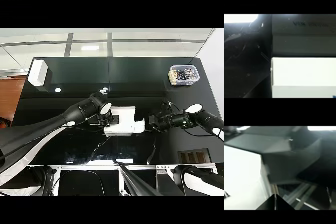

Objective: Fold the box and place the chain.

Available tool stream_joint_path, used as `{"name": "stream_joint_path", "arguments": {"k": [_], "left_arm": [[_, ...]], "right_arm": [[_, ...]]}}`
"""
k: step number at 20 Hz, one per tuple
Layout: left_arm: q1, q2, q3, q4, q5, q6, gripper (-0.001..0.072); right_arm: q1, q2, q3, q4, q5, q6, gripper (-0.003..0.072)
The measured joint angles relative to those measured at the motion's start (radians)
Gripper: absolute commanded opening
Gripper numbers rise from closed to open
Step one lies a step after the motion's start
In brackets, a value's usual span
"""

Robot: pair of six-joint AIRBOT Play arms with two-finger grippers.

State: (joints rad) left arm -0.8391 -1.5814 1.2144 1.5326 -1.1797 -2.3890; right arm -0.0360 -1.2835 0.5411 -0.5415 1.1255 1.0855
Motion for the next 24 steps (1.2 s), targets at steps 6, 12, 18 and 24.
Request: {"name": "stream_joint_path", "arguments": {"k": [6, 12, 18, 24], "left_arm": [[0.0, 0.0, 0.0, 0.0, -0.002, 0.0, 0.0025], [0.0, 0.0, 0.0, 0.0, -0.002, 0.0, 0.0025], [0.0, 0.0, 0.0, 0.0, -0.006, 0.0, 0.0025], [0.0, 0.0, 0.0, -0.001, -0.005, 0.0, 0.0025]], "right_arm": [[0.018, -0.009, 0.06, 0.006, 0.073, -0.061, 0.0599], [0.06, -0.01, 0.093, 0.027, 0.097, -0.069, 0.0547], [0.205, -0.01, 0.179, -0.037, 0.045, 0.064, 0.0546], [0.368, -0.01, 0.299, -0.273, 0.012, 0.348, 0.0439]]}}
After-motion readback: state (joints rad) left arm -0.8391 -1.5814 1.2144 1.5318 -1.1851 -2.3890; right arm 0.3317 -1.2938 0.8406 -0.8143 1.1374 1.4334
